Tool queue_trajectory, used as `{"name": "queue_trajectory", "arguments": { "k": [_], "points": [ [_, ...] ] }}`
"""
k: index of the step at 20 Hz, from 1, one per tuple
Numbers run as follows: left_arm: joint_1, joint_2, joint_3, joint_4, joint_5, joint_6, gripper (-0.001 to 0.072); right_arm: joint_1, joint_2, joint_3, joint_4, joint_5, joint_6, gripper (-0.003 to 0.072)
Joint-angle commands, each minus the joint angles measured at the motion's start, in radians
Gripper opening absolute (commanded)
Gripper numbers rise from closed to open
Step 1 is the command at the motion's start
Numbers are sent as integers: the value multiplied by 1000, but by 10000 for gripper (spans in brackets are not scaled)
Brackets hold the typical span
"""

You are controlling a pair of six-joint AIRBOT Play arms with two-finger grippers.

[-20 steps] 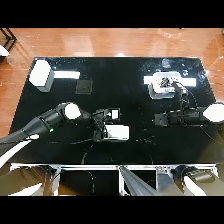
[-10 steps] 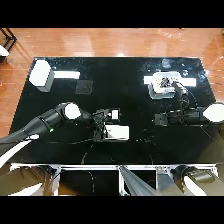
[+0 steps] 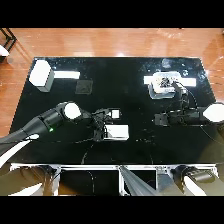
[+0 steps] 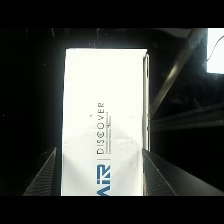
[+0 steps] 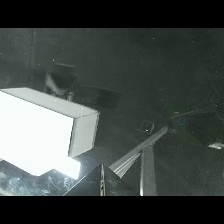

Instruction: Fold the box and place the chain.

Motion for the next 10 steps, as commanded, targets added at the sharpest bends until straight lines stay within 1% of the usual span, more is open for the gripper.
{"name": "queue_trajectory", "arguments": {
  "k": [1, 10],
  "points": [
    [0, 0, 0, 0, -2, -2, 642, 0, 0, 0, 0, 0, 0, 22],
    [0, -6, 0, 0, 0, -28, 642, 0, 0, 0, 0, -2, 0, 22]
  ]
}}
